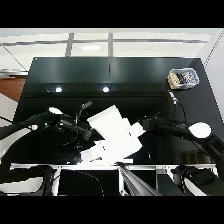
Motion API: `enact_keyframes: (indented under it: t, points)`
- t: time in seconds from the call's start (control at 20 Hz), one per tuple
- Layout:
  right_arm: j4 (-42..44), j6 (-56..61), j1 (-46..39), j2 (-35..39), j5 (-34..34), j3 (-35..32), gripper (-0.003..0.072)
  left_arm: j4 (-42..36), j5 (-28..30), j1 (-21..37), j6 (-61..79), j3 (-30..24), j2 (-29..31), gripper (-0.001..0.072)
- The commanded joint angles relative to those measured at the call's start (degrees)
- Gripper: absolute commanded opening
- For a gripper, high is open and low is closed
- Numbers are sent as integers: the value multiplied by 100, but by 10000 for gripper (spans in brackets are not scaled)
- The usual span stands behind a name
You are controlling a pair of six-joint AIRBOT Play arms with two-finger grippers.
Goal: Fold the box and place the chain.
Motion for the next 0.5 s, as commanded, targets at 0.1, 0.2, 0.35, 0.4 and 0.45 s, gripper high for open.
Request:
enact_keyframes:
  t: [0.1, 0.2, 0.35, 0.4, 0.45]
  points:
    - [-118, -4, 2, 2, 107, -2, 34, 256, -109, 2, 22, 153, -4, 35]
    - [-175, 2, -70, 2, 297, 2, 709, 210, -240, 2, 20, 240, -2, 34]
    - [-1226, 2, -693, 2, 1051, 330, 704, 229, -348, 2, -59, 415, 68, 31]
    - [-1674, -2, -1003, 2, 1355, 562, 705, 286, -308, -17, -59, 483, 138, 30]
    - [-2065, -94, -1263, 2, 1580, 776, 704, 417, -192, -87, -61, 549, 238, 29]
